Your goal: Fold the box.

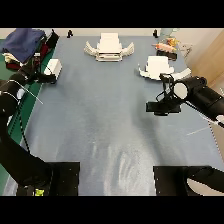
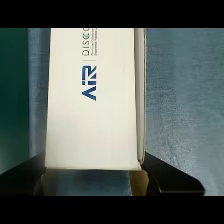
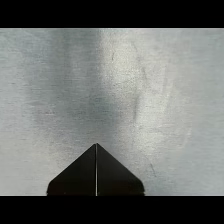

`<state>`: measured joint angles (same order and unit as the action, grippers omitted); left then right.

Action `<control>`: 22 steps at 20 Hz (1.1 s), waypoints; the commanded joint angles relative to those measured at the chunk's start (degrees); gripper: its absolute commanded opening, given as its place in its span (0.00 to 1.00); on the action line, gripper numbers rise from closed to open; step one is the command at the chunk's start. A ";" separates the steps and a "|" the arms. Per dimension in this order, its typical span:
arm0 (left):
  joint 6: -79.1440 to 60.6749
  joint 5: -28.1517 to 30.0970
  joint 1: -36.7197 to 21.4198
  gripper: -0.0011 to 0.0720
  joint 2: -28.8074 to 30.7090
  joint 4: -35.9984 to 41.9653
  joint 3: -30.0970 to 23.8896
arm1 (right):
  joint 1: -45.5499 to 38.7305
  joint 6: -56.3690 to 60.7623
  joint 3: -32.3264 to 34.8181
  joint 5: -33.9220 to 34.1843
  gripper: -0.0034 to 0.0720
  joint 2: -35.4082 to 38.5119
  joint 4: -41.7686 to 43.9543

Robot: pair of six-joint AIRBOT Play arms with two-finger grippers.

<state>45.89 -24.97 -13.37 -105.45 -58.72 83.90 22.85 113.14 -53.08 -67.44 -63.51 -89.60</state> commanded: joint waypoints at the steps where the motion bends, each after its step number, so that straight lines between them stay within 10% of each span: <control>1: 0.02 2.51 0.11 0.71 -0.35 -0.24 0.22 | 0.00 0.02 -0.04 -0.02 0.05 -0.02 0.04; 15: 0.02 1.84 0.11 0.72 -1.86 -0.26 0.20 | -0.02 0.02 -0.04 -0.02 0.05 -0.02 0.04; 17: 0.02 1.90 0.09 0.96 -1.90 -0.28 0.20 | -0.02 0.02 -0.04 -0.02 0.05 -0.02 0.04; 22: 0.04 -2.36 -0.50 0.96 -0.20 -2.05 0.22 | 0.00 0.00 -0.04 -0.02 0.05 -0.02 0.04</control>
<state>45.95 -24.49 -13.50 -106.61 -59.77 84.05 22.81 113.14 -53.08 -67.46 -63.51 -89.54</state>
